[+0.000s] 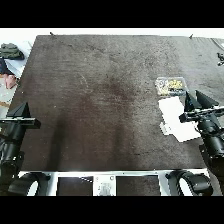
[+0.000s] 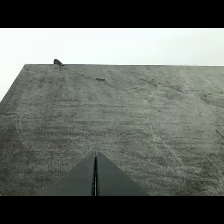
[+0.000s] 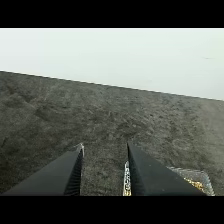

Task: Fold the box and place the chain.

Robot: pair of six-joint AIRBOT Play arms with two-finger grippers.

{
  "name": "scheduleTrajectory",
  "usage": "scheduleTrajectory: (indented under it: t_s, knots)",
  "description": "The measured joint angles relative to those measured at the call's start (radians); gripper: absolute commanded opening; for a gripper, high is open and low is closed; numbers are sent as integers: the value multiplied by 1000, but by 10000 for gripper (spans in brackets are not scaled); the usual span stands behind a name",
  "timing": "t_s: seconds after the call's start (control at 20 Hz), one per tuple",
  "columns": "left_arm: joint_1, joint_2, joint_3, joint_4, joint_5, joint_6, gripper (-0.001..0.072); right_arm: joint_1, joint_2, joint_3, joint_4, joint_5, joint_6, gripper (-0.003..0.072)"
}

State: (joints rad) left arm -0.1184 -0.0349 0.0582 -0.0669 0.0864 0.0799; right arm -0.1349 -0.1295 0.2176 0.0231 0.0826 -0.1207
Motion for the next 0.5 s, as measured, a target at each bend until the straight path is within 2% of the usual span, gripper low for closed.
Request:
scheduleTrajectory:
  t_s: [0.4,0.45,0.5]
  knots:
    - [0,0,0,0,0,0,13,0,0,4,-1,11,8,327]
    - [0,0,0,0,0,0,13,0,-3,10,-1,10,8,338]
    - [0,0,0,0,0,0,13,0,-12,23,-1,-3,8,407]
